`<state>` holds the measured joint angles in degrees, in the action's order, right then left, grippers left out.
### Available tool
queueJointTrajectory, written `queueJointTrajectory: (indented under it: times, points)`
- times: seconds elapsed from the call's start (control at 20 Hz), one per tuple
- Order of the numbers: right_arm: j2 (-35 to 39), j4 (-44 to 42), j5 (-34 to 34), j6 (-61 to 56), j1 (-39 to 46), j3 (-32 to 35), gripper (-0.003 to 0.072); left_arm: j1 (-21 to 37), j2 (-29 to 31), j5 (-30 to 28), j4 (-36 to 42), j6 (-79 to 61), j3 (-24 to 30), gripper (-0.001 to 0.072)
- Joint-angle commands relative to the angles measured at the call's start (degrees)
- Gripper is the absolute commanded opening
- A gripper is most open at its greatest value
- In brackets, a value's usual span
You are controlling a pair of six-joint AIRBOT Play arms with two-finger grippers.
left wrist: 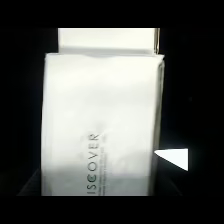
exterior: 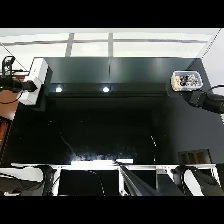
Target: Fold the box and place the chain.
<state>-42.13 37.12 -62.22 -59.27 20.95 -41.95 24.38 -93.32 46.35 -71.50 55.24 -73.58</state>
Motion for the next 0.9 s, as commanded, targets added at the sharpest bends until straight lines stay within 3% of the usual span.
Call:
queueJointTrajectory:
  times: [0.0, 0.2, 0.35, 0.4, 0.45, 0.5, 0.6, 0.65, 0.75, 0.85]
  points:
    - [0.02, 0.00, 0.98, -0.52, 0.00, 0.02, 0.0012, -0.11, -1.64, 1.27, 1.46, -0.76, -2.75, 0.0716]
    - [0.02, 0.39, 0.81, -0.28, 0.00, -2.14, 0.0011, -0.83, -0.17, 13.62, 1.51, -0.33, -13.18, 0.0716]
    - [0.04, 6.88, -4.28, -0.35, 0.00, -10.32, 0.0011, -2.49, 1.92, 24.41, 1.62, 7.58, -23.08, 0.0705]
    - [0.09, 10.10, -7.41, -0.48, 0.00, -13.27, 0.0011, -3.04, 3.21, 26.18, 1.57, 13.88, -25.00, 0.0515]
    - [0.09, 13.14, -10.91, -1.55, 0.00, -15.78, 0.0011, -3.69, 5.01, 28.74, 2.34, 17.57, -25.97, 0.0046]
    - [0.59, 14.93, -12.83, -3.43, 0.00, -16.52, 0.0010, -4.76, 7.19, 30.38, 3.85, 16.04, -25.70, 0.0027]
    - [3.98, 15.52, -11.96, -1.62, -0.96, -14.12, 0.0006, -8.11, 13.46, 30.80, 3.78, 13.92, -23.21, 0.0027]
    - [6.64, 16.33, -8.26, -1.16, -1.86, -11.41, 0.0006, -10.21, 18.21, 28.20, 5.01, 12.35, -19.50, 0.0026]
    - [11.78, 16.79, 3.63, -0.50, -3.34, -3.26, 0.0007, -15.15, 29.40, 19.58, 9.81, 5.42, -7.65, 0.0027]
    - [13.84, 16.92, 14.69, 2.19, -4.61, 5.79, 0.0010, -21.11, 40.74, 9.27, 11.19, 0.35, 7.93, 0.0027]
